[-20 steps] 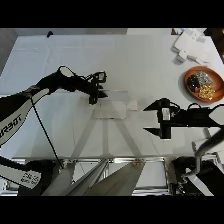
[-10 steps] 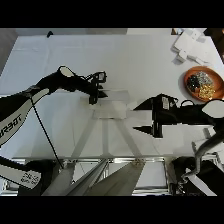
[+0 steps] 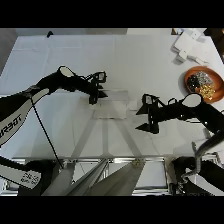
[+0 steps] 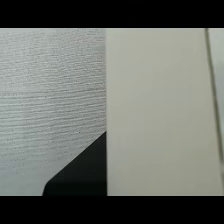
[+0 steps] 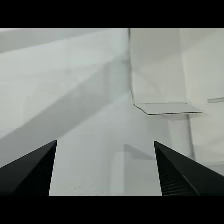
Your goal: Fold the box and place the chain.
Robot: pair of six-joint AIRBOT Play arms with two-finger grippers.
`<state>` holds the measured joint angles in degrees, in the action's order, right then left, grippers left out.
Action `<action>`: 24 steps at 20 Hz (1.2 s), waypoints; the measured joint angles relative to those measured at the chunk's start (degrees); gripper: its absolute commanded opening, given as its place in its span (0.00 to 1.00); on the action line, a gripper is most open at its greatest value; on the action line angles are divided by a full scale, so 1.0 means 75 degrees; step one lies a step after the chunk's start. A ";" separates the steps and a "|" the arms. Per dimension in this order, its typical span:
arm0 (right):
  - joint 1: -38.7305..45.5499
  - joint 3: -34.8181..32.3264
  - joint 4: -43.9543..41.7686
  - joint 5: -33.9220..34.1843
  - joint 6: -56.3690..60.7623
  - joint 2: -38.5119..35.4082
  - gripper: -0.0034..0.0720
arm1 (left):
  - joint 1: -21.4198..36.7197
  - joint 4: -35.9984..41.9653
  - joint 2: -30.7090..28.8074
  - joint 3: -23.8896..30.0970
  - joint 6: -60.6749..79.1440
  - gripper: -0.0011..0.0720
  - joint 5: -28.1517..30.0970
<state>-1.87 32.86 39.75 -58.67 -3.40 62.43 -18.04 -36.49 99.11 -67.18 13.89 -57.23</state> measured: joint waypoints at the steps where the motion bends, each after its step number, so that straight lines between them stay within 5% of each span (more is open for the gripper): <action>1: 0.0000 0.0000 0.0044 0.0306 -0.0128 0.0052 0.95 | 0.0000 0.0000 0.0000 0.0000 0.0000 0.03 0.0000; 7: -0.0020 0.0000 -0.0256 0.1603 -0.1294 0.0493 0.95 | 0.0000 -0.0003 0.0000 0.0000 0.0000 0.03 0.0000; 24: -0.0597 0.0000 -0.3019 0.2241 -0.3835 0.2171 0.95 | 0.0000 -0.0003 0.0000 0.0000 0.0000 0.03 0.0000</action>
<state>-6.35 32.86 17.10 -41.87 -32.16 78.72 -18.04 -36.51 99.11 -67.18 13.89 -57.23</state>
